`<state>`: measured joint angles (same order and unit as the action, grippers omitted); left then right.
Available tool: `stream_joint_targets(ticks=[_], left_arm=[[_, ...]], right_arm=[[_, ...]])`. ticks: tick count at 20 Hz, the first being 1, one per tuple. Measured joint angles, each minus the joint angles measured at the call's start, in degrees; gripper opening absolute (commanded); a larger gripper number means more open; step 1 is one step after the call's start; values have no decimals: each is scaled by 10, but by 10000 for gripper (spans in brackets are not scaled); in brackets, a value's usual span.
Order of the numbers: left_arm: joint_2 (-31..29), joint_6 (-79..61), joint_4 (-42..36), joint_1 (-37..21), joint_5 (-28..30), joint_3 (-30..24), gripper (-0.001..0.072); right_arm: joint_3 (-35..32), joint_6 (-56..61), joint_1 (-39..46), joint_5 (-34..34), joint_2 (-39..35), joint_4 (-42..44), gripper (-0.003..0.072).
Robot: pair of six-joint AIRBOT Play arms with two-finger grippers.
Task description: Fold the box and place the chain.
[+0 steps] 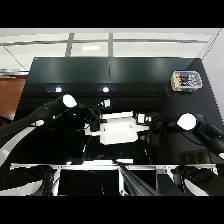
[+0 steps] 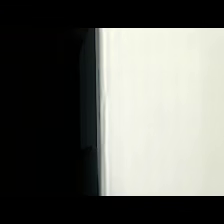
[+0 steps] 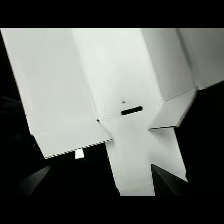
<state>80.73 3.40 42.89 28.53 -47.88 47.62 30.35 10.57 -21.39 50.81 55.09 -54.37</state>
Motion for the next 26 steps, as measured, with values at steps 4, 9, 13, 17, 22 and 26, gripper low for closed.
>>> stream_joint_targets(ticks=[4,9,13,17,22,26], left_arm=[[3,-10,1,2,4,0,32],[5,-39,1,9,-2,0,32],[5,-46,1,11,-5,0,32],[5,-48,0,12,-6,0,32],[5,-49,1,12,-6,0,32],[5,-49,1,12,-5,0,32]], right_arm=[[-5,-35,-9,2,34,-3,709],[-7,-74,-25,0,60,40,709],[-7,-86,-54,-30,72,99,709],[0,-88,-58,-59,63,148,709],[2,-91,-35,-62,42,130,709],[3,-95,-30,-86,37,125,709]])
